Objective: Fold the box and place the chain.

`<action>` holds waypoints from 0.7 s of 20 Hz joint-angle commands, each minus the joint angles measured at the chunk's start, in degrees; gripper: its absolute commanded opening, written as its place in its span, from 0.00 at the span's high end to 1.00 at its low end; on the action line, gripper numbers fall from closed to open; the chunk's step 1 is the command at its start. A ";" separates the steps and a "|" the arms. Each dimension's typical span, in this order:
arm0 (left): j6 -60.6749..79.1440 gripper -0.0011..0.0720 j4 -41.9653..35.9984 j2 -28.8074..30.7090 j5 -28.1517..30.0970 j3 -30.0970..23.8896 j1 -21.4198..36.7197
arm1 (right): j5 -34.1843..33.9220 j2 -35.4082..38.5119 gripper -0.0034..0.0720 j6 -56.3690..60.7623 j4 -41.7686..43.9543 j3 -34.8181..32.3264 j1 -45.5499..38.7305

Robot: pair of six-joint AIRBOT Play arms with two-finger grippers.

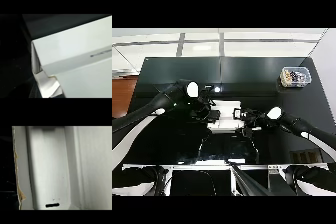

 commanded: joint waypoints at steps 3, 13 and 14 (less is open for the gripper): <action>-3.08 0.52 -0.35 0.02 -0.44 0.31 -1.46 | 0.00 -0.02 0.88 0.02 0.02 0.02 0.02; -17.86 0.53 11.21 -0.50 4.37 0.31 -4.00 | 0.00 -0.02 0.88 0.02 0.02 0.02 0.02; -19.39 0.53 12.90 -0.52 4.76 0.31 -4.02 | 0.00 -0.02 0.88 0.02 0.02 0.02 0.02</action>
